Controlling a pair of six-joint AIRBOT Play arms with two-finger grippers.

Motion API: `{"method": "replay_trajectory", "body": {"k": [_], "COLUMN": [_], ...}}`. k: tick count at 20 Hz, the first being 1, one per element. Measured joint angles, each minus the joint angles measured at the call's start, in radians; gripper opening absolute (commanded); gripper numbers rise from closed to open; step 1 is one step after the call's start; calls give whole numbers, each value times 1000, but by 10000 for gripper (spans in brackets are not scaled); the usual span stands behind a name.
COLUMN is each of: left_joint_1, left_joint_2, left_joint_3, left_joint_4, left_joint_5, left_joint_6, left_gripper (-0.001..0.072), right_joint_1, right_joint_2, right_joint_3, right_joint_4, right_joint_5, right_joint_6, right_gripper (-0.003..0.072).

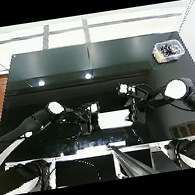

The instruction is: Fold the box and place the chain.

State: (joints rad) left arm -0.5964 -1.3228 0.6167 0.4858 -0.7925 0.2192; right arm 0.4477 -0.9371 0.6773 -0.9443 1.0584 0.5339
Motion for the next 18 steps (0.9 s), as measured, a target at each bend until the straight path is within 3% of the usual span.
{"method": "replay_trajectory", "body": {"k": [18], "left_joint_1": [0], "left_joint_2": [0], "left_joint_3": [0], "left_joint_4": [0], "left_joint_5": [0], "left_joint_6": [0], "left_gripper": [462], "right_joint_1": [46], "right_joint_2": [-1], "right_joint_3": [-18], "right_joint_4": [-2], "right_joint_5": [-5], "right_joint_6": [-14], "right_gripper": [695]}}
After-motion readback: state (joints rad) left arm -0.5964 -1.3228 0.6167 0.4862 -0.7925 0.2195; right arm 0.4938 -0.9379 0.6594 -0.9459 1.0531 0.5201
